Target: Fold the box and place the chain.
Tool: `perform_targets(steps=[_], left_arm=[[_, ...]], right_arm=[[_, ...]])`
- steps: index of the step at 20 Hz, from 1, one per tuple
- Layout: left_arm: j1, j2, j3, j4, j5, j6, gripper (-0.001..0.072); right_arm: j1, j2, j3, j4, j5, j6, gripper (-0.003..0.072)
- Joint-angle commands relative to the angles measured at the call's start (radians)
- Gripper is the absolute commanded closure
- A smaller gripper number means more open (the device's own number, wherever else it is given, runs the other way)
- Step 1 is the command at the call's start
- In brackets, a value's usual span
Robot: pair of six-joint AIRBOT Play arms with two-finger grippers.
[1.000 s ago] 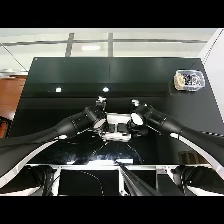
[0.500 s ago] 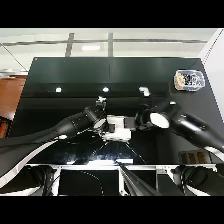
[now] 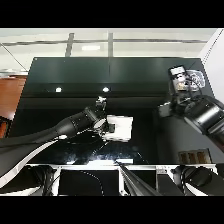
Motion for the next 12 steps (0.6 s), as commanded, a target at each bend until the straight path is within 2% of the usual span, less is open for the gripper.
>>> perform_targets(steps=[1,2,4,6,9,12], left_arm=[[0.0,0.0,0.0,0.0,0.0,0.0,0.0678],[0.0,0.0,0.0,0.0,0.0,0.0,0.0678],[0.0,0.0,0.0,0.0,0.003,0.0,0.0678],[0.0,0.0,0.0,0.0,0.01,0.0,0.0678],[0.0,0.0,0.0,0.0,0.018,0.0,0.0678],[0.0,0.0,0.0,0.0,0.018,0.0,0.0678]], right_arm=[[-0.267,0.003,-0.068,-0.081,-0.171,0.06,0.0076],[-0.37,-0.011,-0.068,-0.021,-0.249,0.065,-0.0018],[-0.53,-0.047,-0.058,0.112,-0.412,0.05,-0.0018],[-0.642,-0.13,0.003,0.272,-0.508,0.015,-0.0018],[-0.727,-0.336,0.192,0.465,-0.5,-0.074,-0.0017],[-0.765,-0.573,0.45,0.615,-0.356,-0.078,-0.0015]])
